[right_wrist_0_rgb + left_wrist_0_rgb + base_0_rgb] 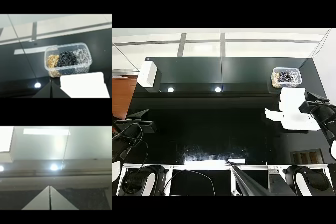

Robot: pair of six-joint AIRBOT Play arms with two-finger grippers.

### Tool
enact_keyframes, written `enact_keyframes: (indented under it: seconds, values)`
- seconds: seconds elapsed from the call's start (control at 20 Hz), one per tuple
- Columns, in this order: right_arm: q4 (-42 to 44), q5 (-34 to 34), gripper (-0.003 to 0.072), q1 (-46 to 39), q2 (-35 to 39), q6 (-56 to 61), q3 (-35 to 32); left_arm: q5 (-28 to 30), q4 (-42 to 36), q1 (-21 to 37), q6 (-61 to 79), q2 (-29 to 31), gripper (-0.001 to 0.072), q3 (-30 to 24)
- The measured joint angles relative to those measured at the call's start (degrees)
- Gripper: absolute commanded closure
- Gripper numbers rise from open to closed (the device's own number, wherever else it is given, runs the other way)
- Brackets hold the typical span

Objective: Fold the box and place the chain.

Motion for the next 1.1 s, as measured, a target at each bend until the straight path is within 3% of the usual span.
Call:
enact_keyframes:
  seconds: [0.6,0.75,0.95,1.0,1.05,1.1]
  values:
    - [0.0,0.0,0.0673,0.0,0.0,0.0,0.0,0.37,0.0,0.0,0.02,0.0,0.0681,0.0]
    - [0.0,0.0,0.0673,0.0,0.0,0.02,0.0,2.58,0.02,0.0,0.02,0.0,0.0681,0.0]
    - [1.79,-1.9,0.0671,0.0,0.0,0.04,0.0,10.12,-2.19,0.0,0.02,0.0,0.0681,0.0]
    - [2.56,-2.73,0.0587,0.0,0.0,0.04,0.0,11.91,-3.74,0.0,0.0,0.0,0.0681,0.0]
    - [3.39,-3.52,0.0277,0.0,0.0,0.09,0.0,13.57,-5.77,0.0,-0.07,-0.04,0.066,0.0]
    - [4.42,-3.91,0.0105,0.0,-0.11,0.13,0.0,15.26,-8.76,0.0,-0.2,-0.24,0.0398,0.02]
